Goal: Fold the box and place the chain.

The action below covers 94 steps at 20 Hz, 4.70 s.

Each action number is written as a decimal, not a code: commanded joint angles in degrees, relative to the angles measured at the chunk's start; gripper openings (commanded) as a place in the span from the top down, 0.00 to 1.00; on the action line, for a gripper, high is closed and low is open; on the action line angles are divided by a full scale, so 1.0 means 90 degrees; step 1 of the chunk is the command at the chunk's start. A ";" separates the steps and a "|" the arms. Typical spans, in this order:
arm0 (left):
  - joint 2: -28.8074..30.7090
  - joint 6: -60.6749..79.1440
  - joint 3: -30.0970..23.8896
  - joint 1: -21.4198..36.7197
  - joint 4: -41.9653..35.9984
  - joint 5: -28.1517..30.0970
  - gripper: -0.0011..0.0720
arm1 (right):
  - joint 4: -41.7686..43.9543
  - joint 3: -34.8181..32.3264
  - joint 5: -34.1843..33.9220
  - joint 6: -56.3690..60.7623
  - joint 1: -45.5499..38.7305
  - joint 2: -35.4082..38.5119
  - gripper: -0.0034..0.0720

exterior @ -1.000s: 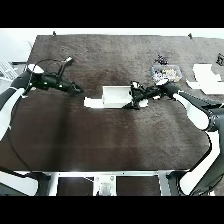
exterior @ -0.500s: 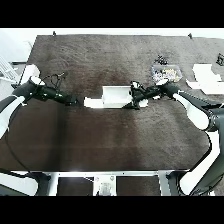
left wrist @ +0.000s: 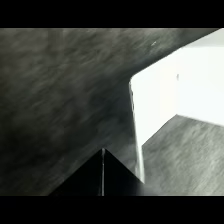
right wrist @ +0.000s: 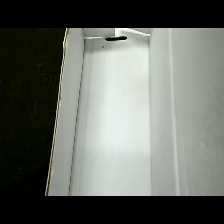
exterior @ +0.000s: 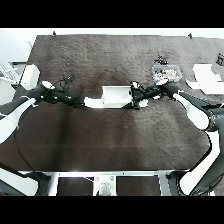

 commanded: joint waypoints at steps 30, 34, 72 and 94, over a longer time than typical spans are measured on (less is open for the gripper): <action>-0.0034 0.0998 -0.0163 -0.0257 -0.1950 -0.0466 0.36 | 0.0002 0.0000 0.0002 0.0000 -0.0002 0.0000 0.18; -0.0034 0.1001 -0.0163 -0.0257 -0.2225 -0.0532 0.36 | 0.0000 0.0000 0.0002 0.0000 -0.0002 0.0000 0.18; 0.0017 -0.1792 0.0381 -0.1030 -0.1120 0.0148 0.36 | 0.0000 0.0000 0.0002 0.0000 -0.0002 0.0000 0.18; 0.0017 -0.3980 0.0848 -0.1367 -0.0228 0.0386 0.36 | 0.0000 0.0000 0.0002 0.0000 -0.0002 0.0000 0.18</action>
